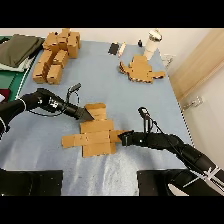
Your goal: Fold the box.
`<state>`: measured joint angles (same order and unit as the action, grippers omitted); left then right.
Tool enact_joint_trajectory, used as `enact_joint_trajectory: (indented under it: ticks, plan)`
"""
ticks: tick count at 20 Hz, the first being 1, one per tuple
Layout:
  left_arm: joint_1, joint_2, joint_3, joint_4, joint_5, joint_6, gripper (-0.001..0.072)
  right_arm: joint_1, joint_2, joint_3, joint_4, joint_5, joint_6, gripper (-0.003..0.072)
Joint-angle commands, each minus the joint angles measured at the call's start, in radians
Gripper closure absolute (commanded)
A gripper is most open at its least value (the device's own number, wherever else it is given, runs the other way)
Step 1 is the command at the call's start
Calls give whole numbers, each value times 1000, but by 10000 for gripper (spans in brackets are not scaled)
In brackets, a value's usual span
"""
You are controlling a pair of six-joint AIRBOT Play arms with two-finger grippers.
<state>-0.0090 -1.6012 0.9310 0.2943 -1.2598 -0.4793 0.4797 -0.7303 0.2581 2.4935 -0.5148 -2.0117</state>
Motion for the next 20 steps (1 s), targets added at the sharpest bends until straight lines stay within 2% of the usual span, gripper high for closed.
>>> enact_joint_trajectory:
  ticks: [1,4,5,6,7,8,9,12,13,15,16,20]
  plan:
    - [-9,-1,1,-11,31,19,361,0,0,-1,-2,1,6,686]
    - [-9,-1,1,-11,39,19,362,0,0,-1,-2,1,6,686]
    - [-9,-1,1,-11,42,19,460,0,0,-1,-2,1,6,686]
    - [-9,-1,3,-11,46,20,502,0,0,-1,-2,0,6,686]
    - [-9,-1,4,-11,46,20,502,0,0,-1,-2,0,6,686]
    - [-9,-1,5,-10,47,22,610,0,0,-1,-2,0,6,686]
    - [-10,-1,5,-10,46,33,681,0,0,-1,-2,-1,6,686]
    - [-23,-1,5,-10,19,87,694,0,0,-1,-2,-2,6,682]
    - [-31,-1,5,-9,0,127,694,0,0,-1,-3,-1,6,651]
    - [-46,1,5,-6,-13,173,694,-5,0,0,-13,14,30,329]
    - [-54,2,9,-6,-14,187,695,-26,1,3,-22,19,57,279]
    - [-92,24,39,-11,35,234,696,-196,1,121,-161,-42,111,277]
